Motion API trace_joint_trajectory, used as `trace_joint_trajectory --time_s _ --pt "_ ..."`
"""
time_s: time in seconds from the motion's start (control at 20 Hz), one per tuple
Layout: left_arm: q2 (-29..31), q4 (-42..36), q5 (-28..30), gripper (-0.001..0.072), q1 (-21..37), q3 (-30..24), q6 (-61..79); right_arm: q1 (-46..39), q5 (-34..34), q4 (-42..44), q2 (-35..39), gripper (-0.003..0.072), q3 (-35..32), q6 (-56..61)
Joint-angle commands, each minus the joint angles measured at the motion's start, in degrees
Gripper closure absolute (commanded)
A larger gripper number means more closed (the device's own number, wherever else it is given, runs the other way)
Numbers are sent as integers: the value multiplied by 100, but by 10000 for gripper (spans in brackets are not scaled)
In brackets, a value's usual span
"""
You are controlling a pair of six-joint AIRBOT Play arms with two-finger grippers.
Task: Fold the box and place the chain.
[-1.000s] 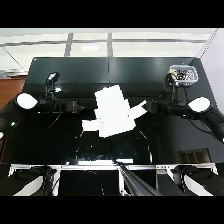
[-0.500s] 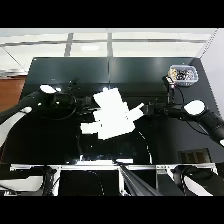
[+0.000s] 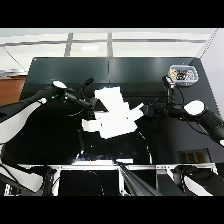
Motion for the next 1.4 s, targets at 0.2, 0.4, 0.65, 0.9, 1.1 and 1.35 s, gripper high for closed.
trace_joint_trajectory --time_s 0.2,0.4,0.65,0.9,1.1,1.35 --pt "-479 1038 -833 599 -162 918 621 4 210 -11 4 670 0 0" --pt "-444 1088 -852 686 -221 1224 769 -26 304 -236 7 125 46 2" --pt "678 1582 -664 689 -332 894 1248 -555 1770 -896 323 86 820 -479" --pt "2457 1071 1867 684 -752 -1554 4131 -466 1123 -1401 529 87 922 -986" --pt "2284 1071 2024 686 -914 -2033 5167 -415 1141 -1738 529 94 922 -966" --pt "2100 1115 3259 684 -1113 -2031 5923 -11 892 -1788 520 93 348 -2389"
